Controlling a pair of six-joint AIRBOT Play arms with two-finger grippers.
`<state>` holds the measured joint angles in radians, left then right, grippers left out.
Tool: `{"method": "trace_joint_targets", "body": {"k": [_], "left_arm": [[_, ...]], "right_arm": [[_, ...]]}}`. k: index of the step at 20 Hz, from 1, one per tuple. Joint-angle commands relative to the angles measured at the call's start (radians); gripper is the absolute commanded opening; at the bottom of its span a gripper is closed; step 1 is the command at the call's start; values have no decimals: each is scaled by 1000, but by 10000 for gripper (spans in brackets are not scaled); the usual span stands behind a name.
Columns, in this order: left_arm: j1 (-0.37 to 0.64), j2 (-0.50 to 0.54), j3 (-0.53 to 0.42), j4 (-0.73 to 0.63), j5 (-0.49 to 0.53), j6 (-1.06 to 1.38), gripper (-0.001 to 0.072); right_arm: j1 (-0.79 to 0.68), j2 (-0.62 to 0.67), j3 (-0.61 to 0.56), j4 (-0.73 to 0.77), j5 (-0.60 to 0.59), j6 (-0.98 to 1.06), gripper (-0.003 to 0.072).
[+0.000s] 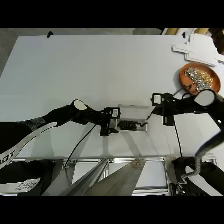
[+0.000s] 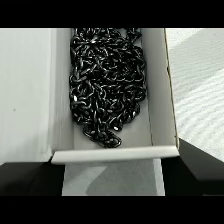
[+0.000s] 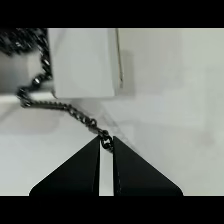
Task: Fold the box and place the chain.
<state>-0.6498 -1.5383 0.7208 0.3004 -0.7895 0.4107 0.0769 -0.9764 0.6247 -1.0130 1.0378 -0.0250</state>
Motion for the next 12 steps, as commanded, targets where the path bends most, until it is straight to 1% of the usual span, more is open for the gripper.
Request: {"method": "trace_joint_targets", "body": {"k": [1, 4, 7, 10, 12], "left_arm": [[0, 0, 0, 0, 0, 0, 170], [0, 0, 0, 0, 0, 0, 170], [0, 0, 0, 0, 0, 0, 170], [0, 0, 0, 0, 0, 0, 170], [0, 0, 0, 0, 0, 0, 170]], "right_arm": [[1, 155, -31, 105, 111, 43, 17], [1, 264, -80, 169, 166, 44, 17], [1, 342, -150, 285, 172, 43, 17], [1, 367, -196, 417, 170, -13, 18], [1, 366, -201, 490, 163, -63, 18]]}}
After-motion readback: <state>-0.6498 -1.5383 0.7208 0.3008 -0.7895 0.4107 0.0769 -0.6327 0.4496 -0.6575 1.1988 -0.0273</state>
